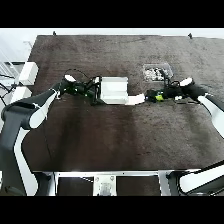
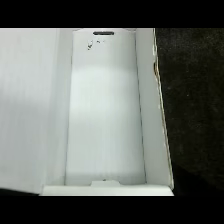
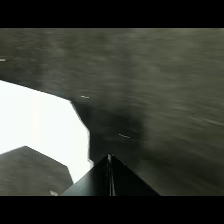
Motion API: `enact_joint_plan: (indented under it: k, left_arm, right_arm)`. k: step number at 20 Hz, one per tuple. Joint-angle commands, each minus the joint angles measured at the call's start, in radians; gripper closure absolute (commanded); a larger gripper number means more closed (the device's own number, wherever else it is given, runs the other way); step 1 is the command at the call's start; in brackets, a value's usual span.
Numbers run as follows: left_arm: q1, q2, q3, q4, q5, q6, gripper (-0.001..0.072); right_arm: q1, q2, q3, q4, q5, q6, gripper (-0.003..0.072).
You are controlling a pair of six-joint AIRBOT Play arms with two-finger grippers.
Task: Fold the box and place the chain.
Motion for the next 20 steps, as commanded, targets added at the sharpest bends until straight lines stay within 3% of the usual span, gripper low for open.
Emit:
enact_joint_plan:
  k: [1, 10, 11, 15, 20]
  left_arm:
    - [0.000, 0.000, 0.001, 0.000, 0.000, 0.000, 0.0131]
    - [0.000, 0.000, 0.001, 0.000, 0.000, 0.000, 0.0131]
    - [0.000, 0.000, 0.001, 0.000, 0.000, 0.000, 0.0131]
    - [0.000, 0.000, 0.001, 0.000, 0.000, 0.000, 0.0131]
    - [0.000, 0.000, 0.001, 0.000, 0.000, 0.000, 0.0131]
  right_arm:
    - [0.069, -0.028, -0.005, 0.137, 0.001, -0.069, 0.0672]
    - [0.142, 0.081, -0.001, 0.107, -0.025, -0.051, 0.0670]
    - [0.142, 0.084, 0.001, 0.110, -0.024, -0.048, 0.0653]
    - [0.143, 0.084, 0.002, 0.149, -0.024, -0.048, 0.0392]
    - [0.173, 0.071, 0.002, 0.156, -0.040, -0.041, 0.0388]
